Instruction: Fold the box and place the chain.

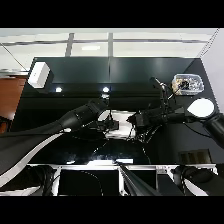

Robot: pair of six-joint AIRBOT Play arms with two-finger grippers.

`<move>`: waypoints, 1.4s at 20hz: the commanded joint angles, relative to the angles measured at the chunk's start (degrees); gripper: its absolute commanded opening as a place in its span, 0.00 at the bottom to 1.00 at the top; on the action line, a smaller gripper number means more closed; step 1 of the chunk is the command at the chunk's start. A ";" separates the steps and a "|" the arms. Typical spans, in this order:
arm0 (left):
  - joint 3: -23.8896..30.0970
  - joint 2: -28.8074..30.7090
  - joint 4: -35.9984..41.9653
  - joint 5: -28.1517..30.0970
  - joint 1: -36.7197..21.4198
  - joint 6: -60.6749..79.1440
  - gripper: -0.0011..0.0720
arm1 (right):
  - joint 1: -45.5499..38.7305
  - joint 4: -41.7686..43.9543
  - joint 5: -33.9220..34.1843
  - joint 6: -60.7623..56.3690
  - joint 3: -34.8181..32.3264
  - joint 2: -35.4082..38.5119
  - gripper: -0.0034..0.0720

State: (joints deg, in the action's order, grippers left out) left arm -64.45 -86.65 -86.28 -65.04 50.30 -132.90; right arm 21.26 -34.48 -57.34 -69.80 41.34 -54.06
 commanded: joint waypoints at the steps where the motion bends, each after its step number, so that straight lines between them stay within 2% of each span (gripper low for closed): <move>1: -0.02 0.00 0.00 0.02 -0.04 0.00 0.06 | 0.39 -0.81 2.34 0.00 -0.07 -1.57 0.07; 2: -0.02 0.00 0.00 0.02 -0.04 0.00 0.06 | 0.39 -1.25 2.16 0.00 -0.07 -1.57 0.18; 3: -0.02 0.00 0.00 0.02 -0.04 0.00 0.06 | 0.04 -1.81 1.81 -0.02 -0.04 -1.55 0.57; 4: -0.02 0.00 0.00 0.00 -0.04 0.00 0.06 | -1.09 -2.27 0.72 -0.02 0.07 -1.44 0.65; 8: -0.02 0.00 0.00 -0.02 -0.04 0.00 0.06 | -16.33 -9.62 -9.51 4.63 2.23 2.73 0.65; 11: -0.02 0.00 0.00 -0.02 -0.04 0.00 0.06 | -29.35 -24.41 -11.50 13.05 0.74 7.32 0.65; 13: -0.02 0.00 0.00 0.00 -0.04 -0.02 0.06 | -35.87 -24.13 -8.59 21.00 -3.56 7.45 0.65; 16: -0.02 0.00 0.00 0.00 -0.04 0.00 0.05 | -36.39 -11.93 3.26 35.69 -11.82 7.37 0.67; 17: -0.02 0.00 0.00 -0.02 -0.04 0.00 0.06 | -34.99 -9.09 6.08 42.71 -13.60 7.37 1.00; 19: -0.02 0.00 0.00 0.00 -0.04 0.00 0.06 | -30.97 -10.23 11.63 54.82 -15.65 7.34 1.00; 20: -0.02 0.00 0.00 0.00 -0.04 0.00 0.06 | -29.42 -12.59 17.07 54.88 -15.98 7.34 1.00; 21: -0.02 0.00 0.00 0.02 -0.04 -0.02 0.06 | -29.00 -13.16 23.58 51.47 -16.06 7.28 1.00; 23: -0.02 0.00 0.00 0.00 -0.04 0.00 0.06 | -29.16 -14.08 36.35 36.04 -16.02 6.12 1.00; 24: -0.02 0.00 0.00 -0.04 -0.04 0.00 0.06 | -29.22 -16.72 38.75 27.91 -15.76 4.96 1.00; 28: -0.02 0.00 0.04 -0.15 -0.02 0.00 0.06 | -29.22 -30.58 35.34 0.79 -11.80 -3.93 1.00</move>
State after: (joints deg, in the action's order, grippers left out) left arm -64.45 -86.65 -86.26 -65.12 50.30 -132.92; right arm -8.19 -55.64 -25.04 -48.49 27.51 -52.90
